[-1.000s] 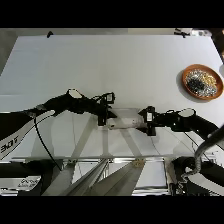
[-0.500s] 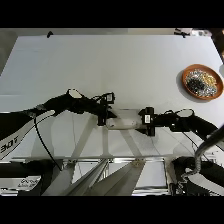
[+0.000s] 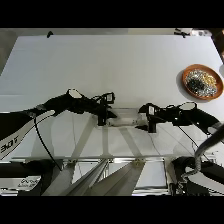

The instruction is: Fold the box and place the chain.

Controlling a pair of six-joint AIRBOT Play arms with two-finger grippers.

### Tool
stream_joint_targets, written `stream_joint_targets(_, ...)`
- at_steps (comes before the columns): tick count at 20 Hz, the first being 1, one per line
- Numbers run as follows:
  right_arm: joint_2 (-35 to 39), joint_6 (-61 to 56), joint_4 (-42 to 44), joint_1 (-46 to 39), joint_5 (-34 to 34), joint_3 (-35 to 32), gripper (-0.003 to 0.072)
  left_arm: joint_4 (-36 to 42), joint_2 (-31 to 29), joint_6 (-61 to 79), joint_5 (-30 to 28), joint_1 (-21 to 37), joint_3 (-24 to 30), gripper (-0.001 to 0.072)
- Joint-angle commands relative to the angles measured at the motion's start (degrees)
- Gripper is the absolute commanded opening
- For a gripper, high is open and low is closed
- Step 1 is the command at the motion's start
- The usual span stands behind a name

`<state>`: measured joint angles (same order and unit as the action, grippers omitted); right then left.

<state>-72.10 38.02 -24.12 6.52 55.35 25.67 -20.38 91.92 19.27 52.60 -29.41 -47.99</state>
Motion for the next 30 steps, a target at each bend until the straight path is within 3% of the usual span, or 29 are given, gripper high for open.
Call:
stream_joint_targets(1, -1.5, -5.4, -6.0, -0.7, 4.5, 2.5, 0.0716, 0.0, 0.0, 0.0, -0.1, 0.0, -0.1, 0.0012)
stream_joint_targets(16, -5.0, -9.1, -3.8, 1.3, 2.6, 6.7, 0.07, 0.0, 0.0, 0.0, -0.1, 0.0, -0.1, 0.0012)
stream_joint_targets(18, -5.2, -9.2, -5.1, 1.3, 2.7, 6.7, 0.0662, 0.0, 0.0, 0.0, -0.1, 0.0, -0.1, 0.0012)
stream_joint_targets(23, -6.2, -9.3, -6.1, 3.5, 2.1, 6.7, 0.0645, 0.0, 0.0, 0.0, -0.1, 0.0, -0.1, 0.0012)
stream_joint_targets(25, -6.8, -9.3, -6.1, 4.5, 1.4, 6.7, 0.0583, 0.0, 0.0, 0.0, -0.1, 0.0, -0.1, 0.0012)
stream_joint_targets(30, -6.8, -10.6, -6.1, 4.4, 1.0, 6.6, 0.054, 0.0, 0.0, 0.0, -0.1, 0.0, -0.1, 0.0012)
